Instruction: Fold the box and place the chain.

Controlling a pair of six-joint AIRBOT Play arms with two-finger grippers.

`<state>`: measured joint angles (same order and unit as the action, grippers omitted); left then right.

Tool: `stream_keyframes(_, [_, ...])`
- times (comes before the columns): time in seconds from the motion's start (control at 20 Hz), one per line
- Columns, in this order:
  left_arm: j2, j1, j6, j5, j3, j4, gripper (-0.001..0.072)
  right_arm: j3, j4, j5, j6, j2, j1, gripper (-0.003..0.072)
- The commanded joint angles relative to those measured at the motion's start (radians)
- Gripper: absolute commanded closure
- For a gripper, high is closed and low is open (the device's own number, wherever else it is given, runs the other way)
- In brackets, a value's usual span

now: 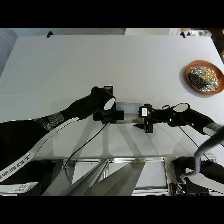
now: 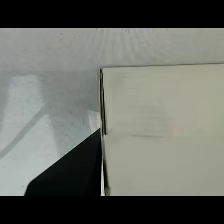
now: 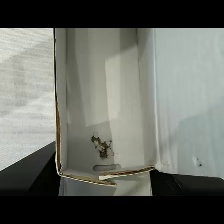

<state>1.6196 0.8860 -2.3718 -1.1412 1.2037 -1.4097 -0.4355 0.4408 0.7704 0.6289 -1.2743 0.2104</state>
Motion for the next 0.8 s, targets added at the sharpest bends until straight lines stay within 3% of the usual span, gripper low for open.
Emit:
stream_keyframes(0.0, [0.001,0.001,-0.013,0.011,0.001,-0.002,0.0591,0.0,0.0,0.0,0.0,0.001,0.0,0.0369])
stream_keyframes(0.05, [0.001,0.001,-0.013,0.01,0.001,-0.001,0.0692,0.0,0.0,0.0,0.0,0.001,0.0,0.0369])
stream_keyframes(0.25, [0.001,0.001,-0.015,0.004,0.001,-0.001,0.0705,0.0,0.0,0.0,0.0,0.001,0.0,0.0369])
stream_keyframes(0.3, [0.001,0.001,-0.013,0.003,0.001,0.001,0.0633,0.0,0.0,0.0,0.0,0.001,0.0,0.0369])
stream_keyframes(0.4, [-0.004,-0.003,-0.01,-0.008,0.002,0.003,0.0388,0.0,0.0,0.0,0.0,0.001,0.0,0.0369])
stream_keyframes(0.75, [-0.026,-0.045,-0.003,-0.038,0.002,-0.014,0.0369,0.0,0.0,0.0,0.0,0.001,0.0,0.0369])
